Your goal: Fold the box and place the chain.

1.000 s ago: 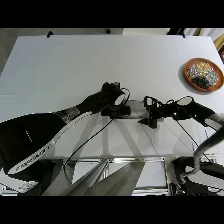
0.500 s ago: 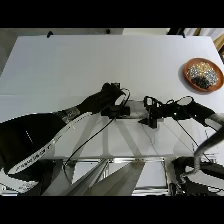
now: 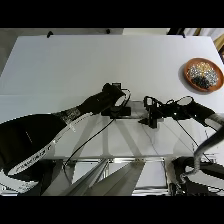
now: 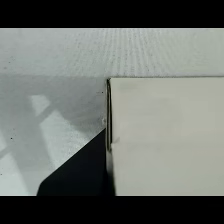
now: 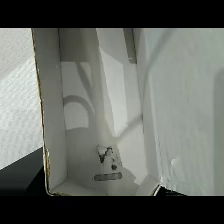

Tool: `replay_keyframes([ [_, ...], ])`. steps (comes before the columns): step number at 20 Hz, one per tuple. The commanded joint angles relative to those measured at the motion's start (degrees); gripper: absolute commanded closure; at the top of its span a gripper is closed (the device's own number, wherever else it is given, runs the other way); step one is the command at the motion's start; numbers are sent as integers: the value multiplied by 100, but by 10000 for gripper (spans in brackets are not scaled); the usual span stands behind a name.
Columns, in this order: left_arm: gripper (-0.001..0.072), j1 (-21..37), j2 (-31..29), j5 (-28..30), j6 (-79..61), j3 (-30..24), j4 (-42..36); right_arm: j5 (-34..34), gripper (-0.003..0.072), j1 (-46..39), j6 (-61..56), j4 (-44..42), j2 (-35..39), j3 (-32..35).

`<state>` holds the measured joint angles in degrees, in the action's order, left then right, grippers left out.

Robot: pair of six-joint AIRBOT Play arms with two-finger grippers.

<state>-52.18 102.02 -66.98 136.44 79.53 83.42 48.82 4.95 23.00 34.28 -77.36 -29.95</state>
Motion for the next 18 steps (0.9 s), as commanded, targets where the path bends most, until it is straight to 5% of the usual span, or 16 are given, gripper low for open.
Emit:
replay_keyframes([
  [1, 694, -4, 4, 79, 4, 0, -15, 0, 235, -2, 0, -4, 4, 2],
  [18, 694, -4, 4, 39, 0, 0, -216, 0, 235, -2, 0, -2, 4, 2],
])
